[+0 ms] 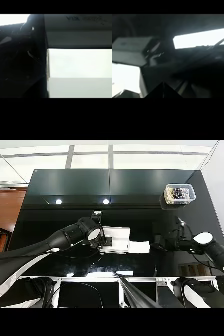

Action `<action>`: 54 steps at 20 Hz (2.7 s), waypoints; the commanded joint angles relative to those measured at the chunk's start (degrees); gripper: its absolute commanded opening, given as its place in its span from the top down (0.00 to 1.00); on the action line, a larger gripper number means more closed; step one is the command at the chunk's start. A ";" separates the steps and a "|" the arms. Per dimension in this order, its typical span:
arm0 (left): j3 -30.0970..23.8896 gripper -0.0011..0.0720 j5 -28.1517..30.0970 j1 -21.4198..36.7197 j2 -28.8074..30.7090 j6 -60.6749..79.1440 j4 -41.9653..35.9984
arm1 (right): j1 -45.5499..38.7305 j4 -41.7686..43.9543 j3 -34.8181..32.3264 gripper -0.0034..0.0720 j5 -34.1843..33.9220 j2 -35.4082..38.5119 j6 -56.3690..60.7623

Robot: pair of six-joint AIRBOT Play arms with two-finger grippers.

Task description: Fold the box and place the chain.

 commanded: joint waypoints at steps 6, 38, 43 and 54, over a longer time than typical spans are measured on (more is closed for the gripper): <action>0.07 0.95 -0.04 -0.02 0.00 -0.04 -0.28 | 8.92 15.85 8.57 0.95 8.39 -13.75 -14.86; 0.07 0.95 -0.02 0.00 0.00 -0.04 -0.24 | 9.57 -0.85 23.63 0.12 20.52 -13.73 -6.34; 0.07 0.95 -0.04 0.00 0.00 -0.04 -0.24 | -2.03 -8.46 23.41 0.94 20.44 -13.73 -6.29; 0.07 0.95 -0.04 0.00 0.00 -0.04 -0.24 | 9.49 5.57 6.34 0.94 4.59 -14.32 -5.99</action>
